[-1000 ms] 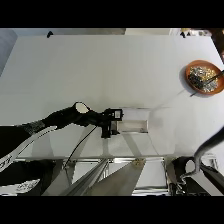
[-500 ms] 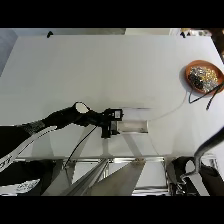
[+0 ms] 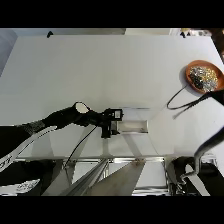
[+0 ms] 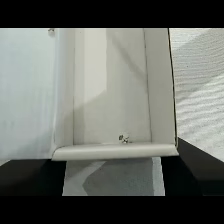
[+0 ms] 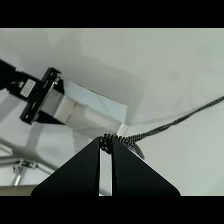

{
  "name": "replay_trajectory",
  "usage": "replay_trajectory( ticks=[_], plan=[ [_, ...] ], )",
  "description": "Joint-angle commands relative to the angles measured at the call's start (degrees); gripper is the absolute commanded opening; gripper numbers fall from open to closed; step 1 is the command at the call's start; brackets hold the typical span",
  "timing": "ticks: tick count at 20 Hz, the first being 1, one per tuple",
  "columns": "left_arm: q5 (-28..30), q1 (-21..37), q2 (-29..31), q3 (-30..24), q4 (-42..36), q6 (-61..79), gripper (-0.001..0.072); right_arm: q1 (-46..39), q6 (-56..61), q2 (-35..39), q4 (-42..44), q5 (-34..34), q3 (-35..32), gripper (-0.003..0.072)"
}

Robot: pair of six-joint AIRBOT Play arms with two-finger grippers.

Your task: Fold the box and place the chain.

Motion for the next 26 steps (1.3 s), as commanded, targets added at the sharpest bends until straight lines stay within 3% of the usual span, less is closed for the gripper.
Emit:
replay_trajectory(
  ticks=[1,6,11,19,25,26],
  plan=[
    [0.02,0.04,0.02,0.0,0.0,0.0,0.0274,4.42,1.68,0.7,0.39,1.07,-2.54,0.002],
    [0.02,0.04,0.02,0.0,0.0,0.02,0.0274,8.2,2.84,2.97,5.44,-9.97,-17.14,0.002],
    [0.0,0.04,0.02,0.0,0.0,0.0,0.0274,17.92,2.49,2.56,6.05,-24.98,-30.32,0.002],
    [0.0,0.04,0.02,0.0,0.0,0.0,0.0274,27.41,2.54,0.04,5.7,-37.7,-38.49,0.0021],
    [0.02,0.04,0.02,0.0,0.0,0.02,0.0274,34.42,4.48,-9.77,-1.31,-41.2,-43.95,0.0024],
    [0.02,0.04,0.02,0.0,0.0,0.0,0.0274,34.84,5.92,-11.85,-2.6,-41.46,-44.17,0.0063]
  ],
)
